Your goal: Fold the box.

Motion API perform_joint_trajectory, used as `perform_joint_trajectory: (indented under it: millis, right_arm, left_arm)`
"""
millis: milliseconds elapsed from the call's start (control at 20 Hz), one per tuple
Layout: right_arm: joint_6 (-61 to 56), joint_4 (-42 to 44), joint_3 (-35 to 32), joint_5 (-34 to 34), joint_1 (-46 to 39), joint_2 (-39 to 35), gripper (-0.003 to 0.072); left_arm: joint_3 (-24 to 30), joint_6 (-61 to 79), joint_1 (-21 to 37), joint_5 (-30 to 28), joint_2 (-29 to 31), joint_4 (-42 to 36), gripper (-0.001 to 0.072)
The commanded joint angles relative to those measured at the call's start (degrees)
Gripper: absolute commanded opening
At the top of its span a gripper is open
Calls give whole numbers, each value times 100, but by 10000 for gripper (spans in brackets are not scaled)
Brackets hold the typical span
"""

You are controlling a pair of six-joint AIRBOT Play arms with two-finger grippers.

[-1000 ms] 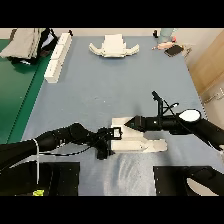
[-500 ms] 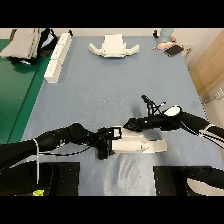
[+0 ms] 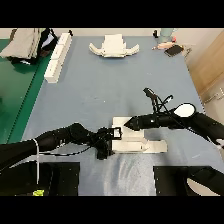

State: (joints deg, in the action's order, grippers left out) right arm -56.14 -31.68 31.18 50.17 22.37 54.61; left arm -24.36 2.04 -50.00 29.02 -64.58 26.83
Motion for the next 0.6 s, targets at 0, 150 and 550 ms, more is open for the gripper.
perform_joint_trajectory:
  millis: [0,150,550]
  right_arm:
    - [-142,-1165,15,780,4,-1071,259]
    - [-85,-1996,9,1777,26,-1976,265]
    - [446,-4155,-577,2479,33,-2704,627]
  left_arm:
    - [0,-13,-2,0,0,-7,522]
    - [0,-13,-2,0,0,-7,522]
    - [0,-13,-2,0,0,-7,522]
